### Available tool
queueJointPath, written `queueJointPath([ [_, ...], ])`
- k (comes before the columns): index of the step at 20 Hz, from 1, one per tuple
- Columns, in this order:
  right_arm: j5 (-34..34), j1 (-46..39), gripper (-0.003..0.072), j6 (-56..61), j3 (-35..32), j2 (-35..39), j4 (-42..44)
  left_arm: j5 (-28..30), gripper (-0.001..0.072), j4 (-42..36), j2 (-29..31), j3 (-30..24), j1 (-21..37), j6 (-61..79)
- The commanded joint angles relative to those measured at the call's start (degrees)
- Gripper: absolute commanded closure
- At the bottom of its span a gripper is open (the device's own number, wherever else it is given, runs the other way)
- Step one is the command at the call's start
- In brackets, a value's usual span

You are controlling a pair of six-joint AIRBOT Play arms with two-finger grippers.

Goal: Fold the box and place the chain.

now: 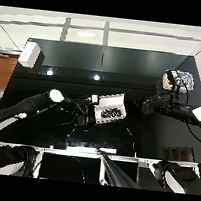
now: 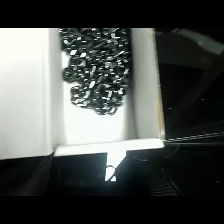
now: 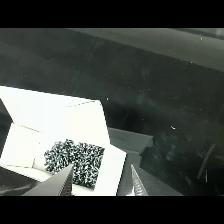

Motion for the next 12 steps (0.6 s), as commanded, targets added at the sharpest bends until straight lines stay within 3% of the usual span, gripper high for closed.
queueJointPath([
  [1,0.0,0.0,0.0255,0.0,0.0,0.0,0.0,-2.8,0.0,-0.1,0.0,0.2,-0.1,-1.2],
  [6,0.0,0.0,0.0255,0.0,0.0,0.0,0.0,-2.8,-0.0005,5.7,0.3,0.2,-0.1,-10.9],
  [12,0.0,0.0,0.0255,-0.4,0.0,0.0,0.0,-1.7,-0.0007,5.4,0.2,0.2,-1.9,-17.2],
])
